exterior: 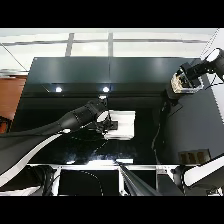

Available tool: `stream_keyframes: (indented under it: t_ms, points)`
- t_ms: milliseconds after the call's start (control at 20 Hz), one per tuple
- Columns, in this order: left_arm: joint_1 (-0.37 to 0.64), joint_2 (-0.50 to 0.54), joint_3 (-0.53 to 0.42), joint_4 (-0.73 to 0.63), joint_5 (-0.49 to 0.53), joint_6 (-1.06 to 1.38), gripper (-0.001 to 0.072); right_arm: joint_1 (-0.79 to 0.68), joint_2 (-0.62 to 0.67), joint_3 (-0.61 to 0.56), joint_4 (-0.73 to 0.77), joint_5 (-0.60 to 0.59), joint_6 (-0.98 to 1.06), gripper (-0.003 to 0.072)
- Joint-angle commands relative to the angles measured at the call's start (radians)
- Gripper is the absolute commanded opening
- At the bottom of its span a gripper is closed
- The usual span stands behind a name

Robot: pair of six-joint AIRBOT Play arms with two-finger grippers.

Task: Fold the box and place the chain.

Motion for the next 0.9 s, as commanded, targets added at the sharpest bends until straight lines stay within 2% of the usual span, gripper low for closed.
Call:
stream_keyframes:
  t_ms: [0,50,100,200,450,600,850]
  points:
    - [0.0,0.0,0.0,0.0,0.004,0.0,0.0029,0.014,-0.039,0.002,0.0,-0.006,0.005,0.0542]
    - [0.0,0.0,0.0,0.0,0.004,0.0,0.0029,0.018,-0.046,0.002,-0.001,-0.013,0.005,0.0529]
    - [0.0,0.0,0.0,0.0,0.004,0.0,0.0029,0.019,-0.05,0.002,0.0,-0.024,0.004,0.0414]
    - [0.0,0.0,0.0,0.0,0.004,0.0,0.0029,0.018,-0.047,0.003,0.023,-0.026,-0.057,0.0026]
    - [0.0,0.0,0.0,0.0,0.005,0.0,0.0029,0.006,0.045,0.015,0.041,0.027,-0.301,0.0016]
    - [0.0,0.0,0.0,0.0,0.005,0.0,0.0029,0.003,0.165,0.015,0.039,0.079,-0.449,0.0015]
    - [0.0,0.0,0.0,0.0,0.005,0.0,0.0029,0.003,0.392,0.015,0.06,0.094,-0.608,0.0015]
